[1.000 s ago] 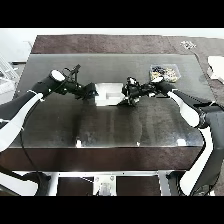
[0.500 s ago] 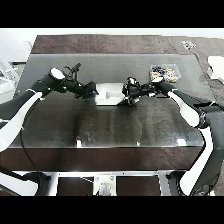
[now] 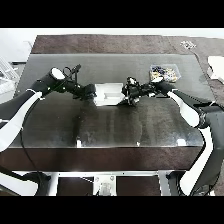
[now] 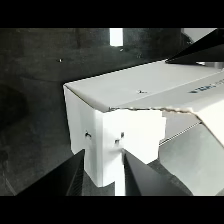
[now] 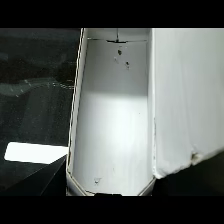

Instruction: Fold the box and place the chain.

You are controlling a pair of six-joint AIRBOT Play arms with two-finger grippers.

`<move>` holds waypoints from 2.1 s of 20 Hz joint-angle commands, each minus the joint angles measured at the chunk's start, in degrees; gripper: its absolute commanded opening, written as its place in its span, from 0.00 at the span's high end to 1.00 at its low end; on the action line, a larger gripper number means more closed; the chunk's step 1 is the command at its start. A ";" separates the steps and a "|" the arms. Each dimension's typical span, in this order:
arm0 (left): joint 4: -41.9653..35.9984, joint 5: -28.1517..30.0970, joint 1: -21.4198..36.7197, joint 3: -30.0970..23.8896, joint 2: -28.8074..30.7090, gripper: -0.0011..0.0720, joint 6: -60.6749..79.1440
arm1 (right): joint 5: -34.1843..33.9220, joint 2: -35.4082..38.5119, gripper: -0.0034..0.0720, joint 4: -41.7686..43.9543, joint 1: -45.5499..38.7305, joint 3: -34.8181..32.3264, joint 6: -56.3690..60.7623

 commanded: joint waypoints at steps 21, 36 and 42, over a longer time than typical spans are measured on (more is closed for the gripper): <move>0.52 1.60 -0.33 0.46 -0.24 0.15 -0.24 | 0.02 -0.02 0.27 0.00 0.04 0.04 0.00; 0.37 4.35 -3.89 0.55 -0.52 0.44 -3.54 | 0.02 -0.02 0.27 0.00 0.04 0.04 0.00; 0.24 3.52 -3.89 1.25 -0.52 0.44 -4.59 | 0.02 -0.02 0.27 0.00 0.04 0.04 0.00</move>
